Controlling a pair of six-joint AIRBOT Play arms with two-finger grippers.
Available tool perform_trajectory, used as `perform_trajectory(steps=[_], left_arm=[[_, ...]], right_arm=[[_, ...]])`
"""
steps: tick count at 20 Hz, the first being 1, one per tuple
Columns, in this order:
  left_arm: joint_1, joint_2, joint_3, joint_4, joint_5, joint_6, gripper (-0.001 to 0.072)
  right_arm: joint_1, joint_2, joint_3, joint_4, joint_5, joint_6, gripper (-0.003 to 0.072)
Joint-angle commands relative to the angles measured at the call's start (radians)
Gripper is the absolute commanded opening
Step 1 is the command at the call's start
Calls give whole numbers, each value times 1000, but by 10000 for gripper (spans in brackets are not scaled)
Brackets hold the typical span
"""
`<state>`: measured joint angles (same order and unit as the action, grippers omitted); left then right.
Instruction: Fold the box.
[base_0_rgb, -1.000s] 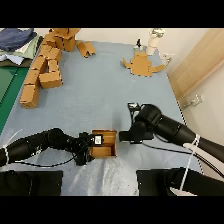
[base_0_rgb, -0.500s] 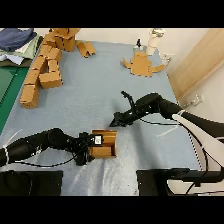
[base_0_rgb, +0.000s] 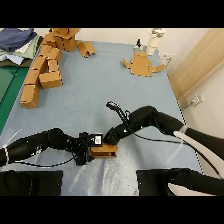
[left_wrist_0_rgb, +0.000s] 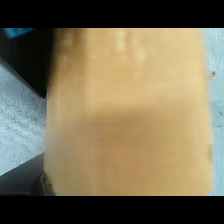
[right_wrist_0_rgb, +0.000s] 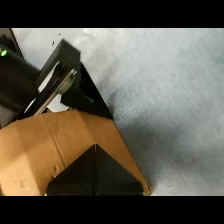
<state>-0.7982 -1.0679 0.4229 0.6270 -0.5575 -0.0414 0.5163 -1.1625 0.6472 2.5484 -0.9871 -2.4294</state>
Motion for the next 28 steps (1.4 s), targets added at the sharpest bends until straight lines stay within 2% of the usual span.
perform_trajectory(steps=[1,4,8,11,12,13,14,17,21,22,26,28], left_arm=[[0,1,0,0,0,0,518],[0,1,0,0,0,0,518],[0,1,0,0,0,0,518],[0,1,0,0,0,0,518],[0,1,0,0,0,0,518],[0,1,0,0,0,0,518],[0,1,0,0,0,0,518],[0,1,0,0,0,0,518],[0,1,0,0,0,0,518],[0,1,0,0,0,0,518],[0,1,0,0,0,0,518],[0,1,0,0,0,0,518]], right_arm=[[75,171,-100,-91,180,-41,2],[150,263,-151,-190,238,-40,2],[289,348,-221,-276,406,-40,2],[353,388,-224,-353,440,-40,5],[365,401,-224,-362,437,-40,122],[374,412,-224,-370,428,-40,316],[377,420,-224,-393,420,-41,405],[376,422,-224,-482,403,-41,405],[382,435,-222,-481,354,-90,405],[393,442,-222,-481,350,-95,435],[457,457,-223,-556,372,-101,451],[479,447,-225,-623,428,-101,451]])
